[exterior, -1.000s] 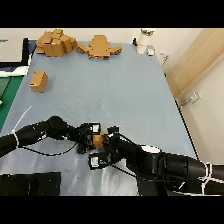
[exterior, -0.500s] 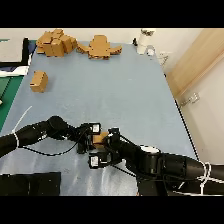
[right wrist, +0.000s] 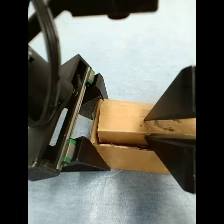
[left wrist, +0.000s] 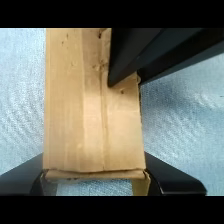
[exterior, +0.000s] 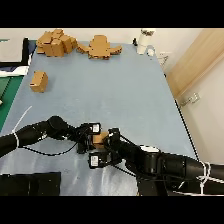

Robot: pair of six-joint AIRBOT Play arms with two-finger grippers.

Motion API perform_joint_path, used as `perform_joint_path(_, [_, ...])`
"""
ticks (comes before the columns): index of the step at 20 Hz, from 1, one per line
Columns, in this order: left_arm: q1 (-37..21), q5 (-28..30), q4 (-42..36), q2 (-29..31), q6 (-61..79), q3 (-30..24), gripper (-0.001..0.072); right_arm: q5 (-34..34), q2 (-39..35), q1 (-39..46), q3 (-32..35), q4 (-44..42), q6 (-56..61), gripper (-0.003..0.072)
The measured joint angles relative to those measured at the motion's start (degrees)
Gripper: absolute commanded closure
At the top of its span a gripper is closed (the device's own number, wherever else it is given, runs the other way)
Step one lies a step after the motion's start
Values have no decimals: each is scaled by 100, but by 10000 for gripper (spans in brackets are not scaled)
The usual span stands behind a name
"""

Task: Fold the box.

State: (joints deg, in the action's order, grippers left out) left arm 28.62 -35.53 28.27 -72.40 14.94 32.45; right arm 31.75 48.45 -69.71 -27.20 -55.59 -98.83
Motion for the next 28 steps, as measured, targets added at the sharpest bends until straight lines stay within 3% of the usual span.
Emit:
perform_joint_path(10, [0, 0, 2, 0, 0, 0, 110, 26, 4, 2, 0, -345, -15, 509])
perform_joint_path(12, [0, 0, 2, 0, 0, 0, 109, 42, -13, 2, -2, -367, -17, 373])
perform_joint_path(18, [0, -2, 0, 0, 0, 0, 109, 284, -509, 2, -173, -697, 11, 375])
perform_joint_path(20, [0, -2, 2, 0, 0, 0, 110, 496, -807, 2, -219, -1047, 354, 466])
perform_joint_path(22, [0, -2, 0, 0, 0, 0, 109, 780, -1091, 11, -243, -1545, 1036, 667])
perform_joint_path(28, [0, -2, 2, 0, 0, 0, 110, 1106, -1449, 87, -92, -2682, 3344, 684])
